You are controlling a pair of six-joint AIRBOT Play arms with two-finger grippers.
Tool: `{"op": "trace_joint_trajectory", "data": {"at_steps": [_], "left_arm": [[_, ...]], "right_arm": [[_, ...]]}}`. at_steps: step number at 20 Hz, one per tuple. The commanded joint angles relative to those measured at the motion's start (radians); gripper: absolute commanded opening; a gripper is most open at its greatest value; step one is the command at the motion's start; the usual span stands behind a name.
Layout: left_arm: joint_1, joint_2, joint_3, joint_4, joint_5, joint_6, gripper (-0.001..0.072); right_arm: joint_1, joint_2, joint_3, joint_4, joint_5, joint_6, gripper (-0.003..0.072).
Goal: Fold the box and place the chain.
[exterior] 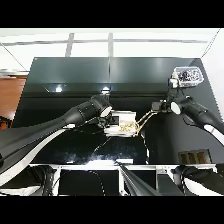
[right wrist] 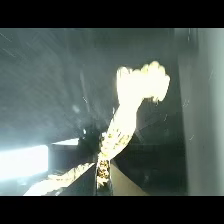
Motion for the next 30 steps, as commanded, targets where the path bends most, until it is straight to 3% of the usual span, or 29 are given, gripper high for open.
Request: {"op": "trace_joint_trajectory", "data": {"at_steps": [1, 5, 8, 12, 17, 22, 28, 29, 30], "left_arm": [[0.000, 0.000, 0.001, 0.000, 0.000, 0.000, 0.0029], [0.000, 0.000, 0.001, 0.000, 0.000, 0.000, 0.0029], [0.000, 0.000, 0.001, 0.000, 0.000, 0.000, 0.0029], [0.000, 0.000, 0.001, 0.000, 0.000, 0.000, 0.0029], [0.000, 0.000, 0.001, 0.000, 0.000, 0.000, 0.0029], [0.000, 0.000, 0.001, 0.000, 0.000, 0.000, 0.0029], [0.000, 0.000, 0.001, 0.000, 0.000, 0.000, 0.0029], [0.000, 0.000, 0.001, 0.000, 0.000, 0.000, 0.0029], [0.000, 0.000, 0.001, 0.000, 0.000, 0.000, 0.0029]], "right_arm": [[0.000, 0.134, 0.028, 0.063, 0.135, -0.183, 0.0002], [0.000, 0.309, 0.104, 0.333, 0.320, -0.444, 0.0002], [0.000, 0.371, 0.165, 0.586, 0.442, -0.591, 0.0002], [0.000, 0.372, 0.179, 0.841, 0.470, -0.694, 0.0002], [0.000, 0.363, 0.179, 0.925, 0.478, -0.731, 0.0002], [0.001, 0.272, 0.178, 1.049, 0.477, -0.802, 0.0002], [0.000, 0.198, 0.164, 1.019, 0.474, -0.822, 0.0024], [-0.003, 0.198, 0.164, 1.009, 0.476, -0.822, 0.0092], [-0.013, 0.198, 0.164, 0.996, 0.486, -0.822, 0.0403]]}}
